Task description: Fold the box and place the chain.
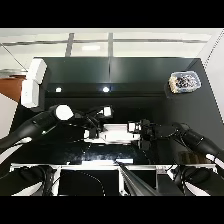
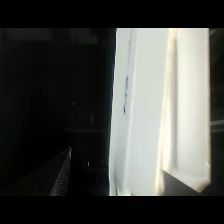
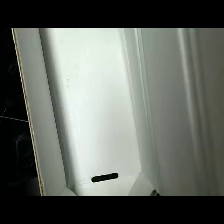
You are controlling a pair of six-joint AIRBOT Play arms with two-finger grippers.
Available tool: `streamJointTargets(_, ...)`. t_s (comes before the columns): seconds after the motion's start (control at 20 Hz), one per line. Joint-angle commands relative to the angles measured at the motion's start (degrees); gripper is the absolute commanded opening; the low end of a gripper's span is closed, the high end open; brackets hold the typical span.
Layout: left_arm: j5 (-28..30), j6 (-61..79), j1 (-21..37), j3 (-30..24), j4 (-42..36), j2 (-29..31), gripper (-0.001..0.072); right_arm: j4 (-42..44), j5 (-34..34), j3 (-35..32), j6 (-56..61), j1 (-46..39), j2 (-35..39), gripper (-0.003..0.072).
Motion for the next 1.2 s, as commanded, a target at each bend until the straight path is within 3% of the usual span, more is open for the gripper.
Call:
streamJointTargets(0.0, -9.7, -13.5, 2.8, 0.0, 7.7, 5.6, 0.0426, 0.0, 0.0, 0.0, 0.6, 0.0, 0.0, 0.0477)
streamJointTargets(0.05, -13.7, -18.0, 3.5, 0.0, 8.7, 7.0, 0.0405, 0.0, 0.0, 0.0, 0.6, 0.0, 0.0, 0.0477)
streamJointTargets(0.1, -17.5, -21.4, 4.1, 0.0, 8.9, 8.1, 0.0294, 0.0, 0.0, 0.0, 0.6, 0.0, 0.0, 0.0477)
streamJointTargets(0.15, -21.6, -23.4, 4.3, 0.0, 8.8, 8.8, 0.0098, 0.0, 0.0, 0.0, 0.6, 0.0, 0.0, 0.0477)
streamJointTargets(0.2, -26.1, -24.0, 4.2, 0.0, 8.3, 9.2, 0.0030, 0.0, 0.0, 0.0, 0.6, 0.0, 0.0, 0.0477)
streamJointTargets(0.25, -29.0, -25.2, 3.9, 0.0, 7.1, 9.2, 0.0029, 0.0, 0.0, 0.0, 0.6, 0.0, 0.0, 0.0477)
streamJointTargets(0.35, -24.9, -26.5, 2.7, -0.9, 0.5, 9.2, 0.0029, 0.0, 0.0, 0.0, 0.6, 0.0, 0.0, 0.0477)
streamJointTargets(0.45, -12.3, -26.5, 0.5, -2.3, -5.5, 9.1, 0.0029, 0.0, 0.0, 0.0, 0.7, 0.0, 0.0, 0.0477)
streamJointTargets(0.6, 5.0, -30.4, -0.6, -2.8, -7.0, 8.0, 0.0029, 0.0, -0.1, 0.0, 1.1, 0.0, 0.0, 0.0477)
streamJointTargets(0.75, 14.0, -31.0, -0.6, -2.7, -10.2, 4.4, 0.0030, 0.0, -0.1, 0.0, 1.0, 0.0, 0.0, 0.0477)
streamJointTargets(1.15, 14.5, -31.0, -2.2, -2.7, -11.7, -5.0, 0.0030, 0.0, 0.0, 0.0, 1.0, 0.0, 0.0, 0.0477)
